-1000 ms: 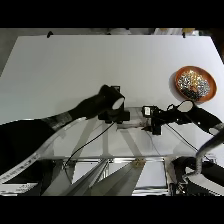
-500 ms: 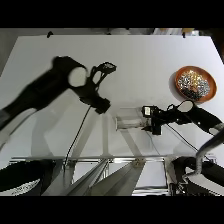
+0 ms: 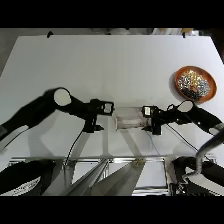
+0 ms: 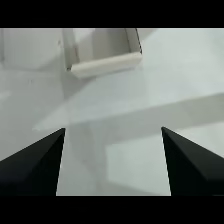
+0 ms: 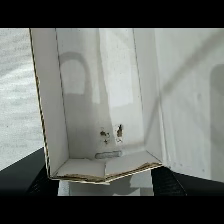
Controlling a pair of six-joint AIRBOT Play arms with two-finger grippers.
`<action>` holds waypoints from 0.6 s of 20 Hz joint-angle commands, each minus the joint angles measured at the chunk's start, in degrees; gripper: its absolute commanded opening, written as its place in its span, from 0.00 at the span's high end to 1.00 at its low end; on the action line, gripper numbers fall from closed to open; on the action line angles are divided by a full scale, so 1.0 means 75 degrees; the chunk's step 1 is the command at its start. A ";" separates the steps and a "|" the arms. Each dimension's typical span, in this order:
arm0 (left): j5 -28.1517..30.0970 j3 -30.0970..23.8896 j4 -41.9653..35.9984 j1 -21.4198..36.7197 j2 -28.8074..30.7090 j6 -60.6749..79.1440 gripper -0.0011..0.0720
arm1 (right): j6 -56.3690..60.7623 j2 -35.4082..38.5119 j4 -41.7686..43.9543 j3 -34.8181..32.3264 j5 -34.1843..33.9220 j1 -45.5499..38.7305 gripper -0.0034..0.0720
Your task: Fold the box and place the chain.
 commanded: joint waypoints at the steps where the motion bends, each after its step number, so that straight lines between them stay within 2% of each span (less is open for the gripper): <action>1: 0.1399 -0.0761 -0.2119 0.0012 -0.0644 0.2136 0.03 | 0.0003 0.0003 0.0003 0.0006 0.0003 -0.0003 0.37; 6: 0.1699 -0.0761 -0.3194 -0.0411 -0.1355 0.2270 0.03 | 0.0003 0.0003 0.0003 0.0006 0.0003 -0.0003 0.37; 12: 0.1883 -0.0761 -0.3754 -0.0659 -0.1416 0.2267 0.03 | 0.0003 0.0003 0.0003 0.0006 0.0003 -0.0003 0.37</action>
